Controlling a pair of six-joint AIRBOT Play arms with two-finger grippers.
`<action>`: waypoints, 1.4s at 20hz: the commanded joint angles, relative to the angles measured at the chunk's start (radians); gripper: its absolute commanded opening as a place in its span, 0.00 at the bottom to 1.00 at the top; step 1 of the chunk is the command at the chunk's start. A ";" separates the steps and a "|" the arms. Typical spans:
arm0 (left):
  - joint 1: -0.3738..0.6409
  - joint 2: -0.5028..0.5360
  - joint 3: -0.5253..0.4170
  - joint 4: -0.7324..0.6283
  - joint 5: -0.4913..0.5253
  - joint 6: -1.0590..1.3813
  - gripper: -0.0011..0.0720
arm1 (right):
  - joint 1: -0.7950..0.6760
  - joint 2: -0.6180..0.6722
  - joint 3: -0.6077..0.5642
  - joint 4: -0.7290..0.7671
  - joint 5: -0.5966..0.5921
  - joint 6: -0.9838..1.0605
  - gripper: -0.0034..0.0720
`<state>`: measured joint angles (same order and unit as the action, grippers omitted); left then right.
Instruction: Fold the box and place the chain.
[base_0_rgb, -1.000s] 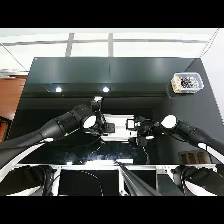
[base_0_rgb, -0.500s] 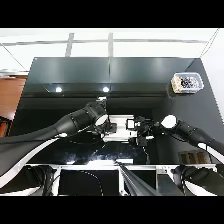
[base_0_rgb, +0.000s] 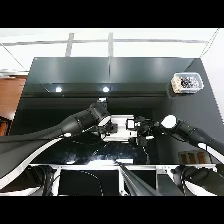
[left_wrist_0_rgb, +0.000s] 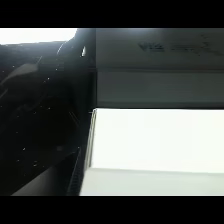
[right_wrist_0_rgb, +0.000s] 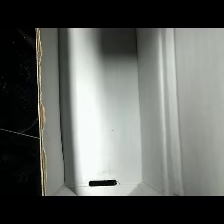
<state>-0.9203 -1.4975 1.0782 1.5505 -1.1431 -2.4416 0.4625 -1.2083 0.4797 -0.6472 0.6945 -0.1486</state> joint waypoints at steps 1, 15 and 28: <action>0.000 -0.004 0.001 -0.016 0.021 -0.002 0.39 | 0.001 -0.001 0.000 0.000 0.000 0.000 0.59; 0.002 -0.005 0.001 -0.014 0.016 -0.024 0.51 | 0.001 -0.001 0.000 0.000 0.000 0.000 0.59; 0.002 -0.014 0.001 0.011 0.010 -0.024 0.50 | 0.001 -0.001 0.000 0.000 -0.001 0.001 0.59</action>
<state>-0.9192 -1.5093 1.0790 1.5589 -1.1339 -2.4657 0.4625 -1.2083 0.4797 -0.6472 0.6941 -0.1482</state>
